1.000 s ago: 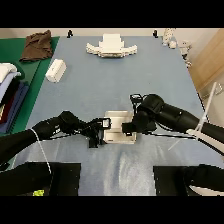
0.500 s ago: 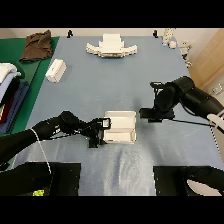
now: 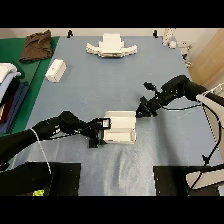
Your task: Fold the box.
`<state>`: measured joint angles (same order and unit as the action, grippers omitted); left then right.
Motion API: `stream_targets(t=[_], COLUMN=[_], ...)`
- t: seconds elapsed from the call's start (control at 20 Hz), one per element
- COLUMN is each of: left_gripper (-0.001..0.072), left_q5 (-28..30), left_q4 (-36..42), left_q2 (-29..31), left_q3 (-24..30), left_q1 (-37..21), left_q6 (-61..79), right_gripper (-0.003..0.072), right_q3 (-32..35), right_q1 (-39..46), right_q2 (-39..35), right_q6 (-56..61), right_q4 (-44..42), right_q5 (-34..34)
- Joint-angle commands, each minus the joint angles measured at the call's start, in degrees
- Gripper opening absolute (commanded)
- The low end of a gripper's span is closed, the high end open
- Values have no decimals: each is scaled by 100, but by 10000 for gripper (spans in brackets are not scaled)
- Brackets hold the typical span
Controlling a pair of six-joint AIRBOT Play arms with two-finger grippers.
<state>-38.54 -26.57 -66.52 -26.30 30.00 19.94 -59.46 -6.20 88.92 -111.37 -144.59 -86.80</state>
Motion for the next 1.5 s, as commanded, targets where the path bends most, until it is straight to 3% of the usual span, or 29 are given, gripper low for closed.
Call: stream_targets(t=[0.0,0.2,0.55,0.85,1.15,1.3,1.35,1.45], left_gripper=[427,427,427,427,428,427,427,428], left_q5=[2,4,4,2,0,2,2,2], left_q4=[-2,-2,-2,-2,-2,-2,-2,-2], left_q2=[4,4,4,4,4,4,4,4], left_q3=[-7,-7,-7,-7,-7,-7,-7,-7], left_q1=[2,2,2,2,2,2,2,2], left_q6=[0,0,0,0,0,0,0,0], right_gripper=[3,3,3,4,30,78,210,368], right_q3=[-101,146,1681,3176,3591,3585,3582,3558], right_q1=[-256,-833,-1919,-3123,-3954,-3998,-3998,-3998], right_q2=[149,-586,-2758,-4262,-4459,-4463,-4463,-4459], right_q6=[-1045,-1419,-2267,-2518,-2518,-2702,-2830,-3093], right_q4=[-332,431,990,1244,1897,2094,2092,2094], right_q5=[-949,-501,2841,5141,5694,5737,5737,5724])
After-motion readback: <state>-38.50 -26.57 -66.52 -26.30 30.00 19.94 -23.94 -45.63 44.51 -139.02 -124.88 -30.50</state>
